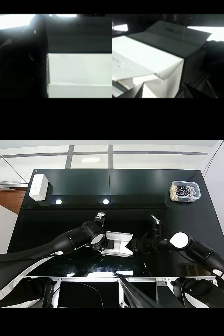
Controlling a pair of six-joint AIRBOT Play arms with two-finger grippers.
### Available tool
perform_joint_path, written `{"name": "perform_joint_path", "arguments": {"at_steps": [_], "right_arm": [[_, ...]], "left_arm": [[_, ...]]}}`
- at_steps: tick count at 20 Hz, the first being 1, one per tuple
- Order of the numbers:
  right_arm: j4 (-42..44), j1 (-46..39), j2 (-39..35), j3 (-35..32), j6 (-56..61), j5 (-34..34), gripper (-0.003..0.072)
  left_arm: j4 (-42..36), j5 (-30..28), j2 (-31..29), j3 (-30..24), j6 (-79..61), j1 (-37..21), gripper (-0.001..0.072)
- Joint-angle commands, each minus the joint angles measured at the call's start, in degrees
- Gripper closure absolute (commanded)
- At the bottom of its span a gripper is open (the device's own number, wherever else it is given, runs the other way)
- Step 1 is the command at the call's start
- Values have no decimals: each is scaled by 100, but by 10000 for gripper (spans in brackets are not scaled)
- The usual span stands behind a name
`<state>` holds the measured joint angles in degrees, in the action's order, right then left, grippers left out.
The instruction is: Fold the box and place the chain.
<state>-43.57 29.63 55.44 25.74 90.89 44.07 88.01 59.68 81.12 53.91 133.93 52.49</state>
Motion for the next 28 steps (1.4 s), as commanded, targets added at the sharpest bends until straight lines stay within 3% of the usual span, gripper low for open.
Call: {"name": "perform_joint_path", "arguments": {"at_steps": [1, 6, 7, 14, 21, 22, 23, 28], "right_arm": [[-929, 417, 13, 223, 992, -221, 159], [-1250, 772, 236, 507, 1537, -173, 160], [-1300, 850, 273, 570, 1591, -179, 225], [-2243, 1257, 393, 822, 2573, 22, 276], [-3311, 1517, 850, 1460, 3418, 892, 285], [-3357, 1537, 955, 1552, 3473, 999, 358], [-3320, 1539, 1038, 1633, 3497, 1056, 381], [-3681, 1537, 1281, 1902, 3932, 1449, 391]], "left_arm": [[4, 13, -2, 2, 0, -7, 677], [4, -50, -2, 2, 0, -4, 677], [4, -50, -2, 2, 0, -4, 677], [26, -50, -2, 2, 0, -7, 677], [26, -50, -2, 2, 0, -7, 677], [28, -50, -2, 2, 0, -7, 677], [31, -50, -2, 2, 0, -4, 676], [46, -68, -2, 2, 0, -7, 677]]}}
